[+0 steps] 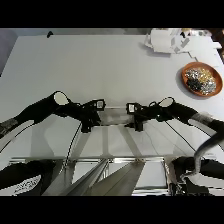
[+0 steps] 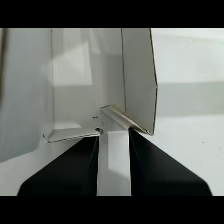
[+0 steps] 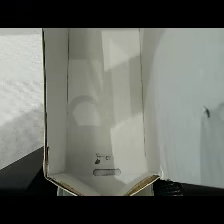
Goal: Fold the box and place the chain.
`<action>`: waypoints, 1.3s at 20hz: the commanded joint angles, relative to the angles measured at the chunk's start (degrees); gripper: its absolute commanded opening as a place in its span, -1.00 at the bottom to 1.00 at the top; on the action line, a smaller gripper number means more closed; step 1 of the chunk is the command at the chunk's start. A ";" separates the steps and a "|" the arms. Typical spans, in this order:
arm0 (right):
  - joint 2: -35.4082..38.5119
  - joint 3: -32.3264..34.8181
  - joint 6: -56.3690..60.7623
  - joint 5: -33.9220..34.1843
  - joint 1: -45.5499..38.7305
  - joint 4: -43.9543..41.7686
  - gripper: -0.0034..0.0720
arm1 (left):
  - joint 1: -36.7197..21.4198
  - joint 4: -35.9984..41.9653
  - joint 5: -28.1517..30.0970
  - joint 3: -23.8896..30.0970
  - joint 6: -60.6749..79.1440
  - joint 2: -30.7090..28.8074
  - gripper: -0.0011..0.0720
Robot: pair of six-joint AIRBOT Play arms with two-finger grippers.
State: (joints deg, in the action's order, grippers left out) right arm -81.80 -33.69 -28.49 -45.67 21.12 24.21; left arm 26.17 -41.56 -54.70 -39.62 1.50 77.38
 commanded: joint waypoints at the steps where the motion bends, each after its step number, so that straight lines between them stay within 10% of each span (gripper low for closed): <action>1: 0.00 0.02 0.09 -0.02 0.00 -0.02 0.19 | 0.70 6.47 5.60 1.57 5.35 -0.07 -0.40; 10: 0.02 0.02 0.09 -0.02 0.00 -0.04 0.19 | 2.56 9.90 7.80 1.64 7.54 0.04 -0.38; 15: 0.02 0.00 0.09 -0.02 0.00 -0.04 0.19 | 3.56 9.79 7.76 1.75 6.25 0.74 0.43; 18: 0.02 0.02 0.09 -0.02 0.00 -0.04 0.19 | 3.56 9.38 7.58 1.75 5.42 0.72 0.43; 20: 0.02 0.02 0.09 -0.02 0.00 -0.04 0.19 | 3.45 9.11 7.28 1.75 2.40 0.00 0.32; 24: 0.02 0.00 0.09 -0.02 0.00 -0.04 0.19 | 0.50 3.72 1.90 1.75 -8.74 -6.51 -0.95; 26: 0.00 0.02 0.09 -0.02 0.00 -0.04 0.19 | -2.54 -0.63 -2.32 1.75 -16.48 -11.04 -0.96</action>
State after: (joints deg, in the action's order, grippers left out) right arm -81.80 -33.67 -28.40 -45.67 21.15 24.16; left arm 26.55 -36.67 -51.86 -37.87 -4.80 71.22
